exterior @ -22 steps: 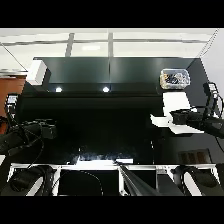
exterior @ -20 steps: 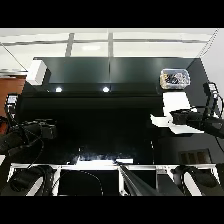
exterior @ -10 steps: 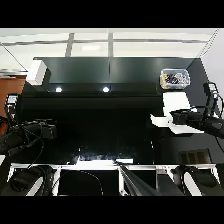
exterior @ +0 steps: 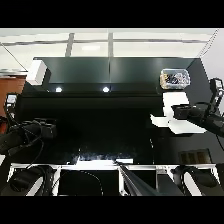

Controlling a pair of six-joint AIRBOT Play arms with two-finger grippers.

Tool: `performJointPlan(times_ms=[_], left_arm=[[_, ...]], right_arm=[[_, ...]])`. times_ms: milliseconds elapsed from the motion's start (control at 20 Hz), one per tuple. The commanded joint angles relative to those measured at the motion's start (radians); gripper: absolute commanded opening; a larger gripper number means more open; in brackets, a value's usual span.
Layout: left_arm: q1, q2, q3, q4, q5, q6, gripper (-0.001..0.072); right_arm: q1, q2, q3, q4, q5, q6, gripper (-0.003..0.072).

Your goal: Fold the box and place the chain.

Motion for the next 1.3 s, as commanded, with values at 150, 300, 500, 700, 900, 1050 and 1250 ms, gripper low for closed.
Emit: performJointPlan(times_ms=[150,300,500,700,900,1050,1250], left_arm=[[0.000,-0.028,-0.002,-0.061,0.447,-0.009,0.0520],[-0.007,-0.129,0.000,-0.122,0.535,-0.013,0.0708],[-0.050,-0.286,0.000,-0.137,0.507,-0.012,0.0708],[-0.088,-0.342,0.000,-0.130,0.372,-0.012,0.0707],[-0.087,-0.342,0.000,-0.126,0.266,-0.012,0.0707],[-0.087,-0.342,0.000,-0.127,0.266,-0.012,0.0707],[-0.087,-0.342,0.000,-0.127,0.256,-0.011,0.0707]], right_arm=[[0.002,0.000,0.000,0.078,-0.093,0.004,0.0704],[-0.002,-0.010,0.014,0.067,-0.200,0.075,0.0703],[-0.088,-0.222,0.301,-0.319,-0.100,0.339,0.0702],[-0.325,-0.514,0.667,-0.683,0.121,0.446,0.0701],[-0.614,-0.708,0.798,-0.673,0.333,0.551,0.0701],[-0.769,-0.821,0.799,-0.439,0.434,0.313,0.0700],[-0.886,-0.966,0.800,-0.111,0.596,0.000,0.0662]])
